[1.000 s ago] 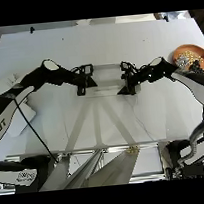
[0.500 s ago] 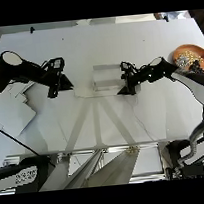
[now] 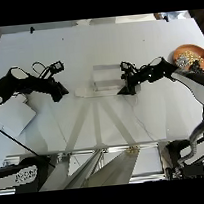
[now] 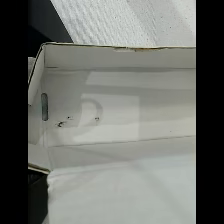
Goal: Fold the box and place the chain.
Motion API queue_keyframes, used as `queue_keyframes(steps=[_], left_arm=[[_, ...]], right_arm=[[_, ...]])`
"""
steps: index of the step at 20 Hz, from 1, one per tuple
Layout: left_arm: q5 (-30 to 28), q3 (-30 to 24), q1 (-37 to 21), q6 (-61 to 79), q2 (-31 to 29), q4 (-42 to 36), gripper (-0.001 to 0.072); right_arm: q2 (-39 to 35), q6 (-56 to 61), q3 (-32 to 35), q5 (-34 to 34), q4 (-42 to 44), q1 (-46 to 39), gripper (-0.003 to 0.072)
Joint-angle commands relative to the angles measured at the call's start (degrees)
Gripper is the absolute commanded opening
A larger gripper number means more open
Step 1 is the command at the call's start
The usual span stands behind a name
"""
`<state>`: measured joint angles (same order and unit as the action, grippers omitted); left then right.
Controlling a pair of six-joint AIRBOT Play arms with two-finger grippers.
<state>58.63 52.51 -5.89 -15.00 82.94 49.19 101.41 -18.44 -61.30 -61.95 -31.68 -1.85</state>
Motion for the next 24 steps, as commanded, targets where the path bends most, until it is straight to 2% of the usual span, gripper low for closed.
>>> queue_keyframes(steps=[1,4,10,16,21,24], left_arm=[[-4.15,-0.61,2.6,-8.98,1.49,-6.16,0.0005],[-6.21,-0.61,5.09,-16.46,3.41,-5.75,0.0005],[-4.37,-0.59,6.97,-17.59,3.06,-6.43,0.0005],[-3.93,-0.59,8.13,-16.92,3.13,-16.37,0.001],[-4.04,-0.59,8.96,-16.79,3.13,-17.79,0.0293],[-4.02,-0.59,8.96,-16.72,3.13,-21.7,0.0303]], right_arm=[[0.02,0.02,-0.02,0.0,0.02,0.04,0.05],[0.02,0.02,-0.02,-0.02,0.02,0.04,0.05],[0.02,0.02,-0.02,0.0,0.02,0.04,0.05],[0.02,0.02,-0.02,0.0,0.02,0.04,0.05],[0.02,0.02,-0.02,-0.02,0.02,0.04,0.05],[0.02,0.02,-0.02,0.0,0.02,0.04,0.05]])
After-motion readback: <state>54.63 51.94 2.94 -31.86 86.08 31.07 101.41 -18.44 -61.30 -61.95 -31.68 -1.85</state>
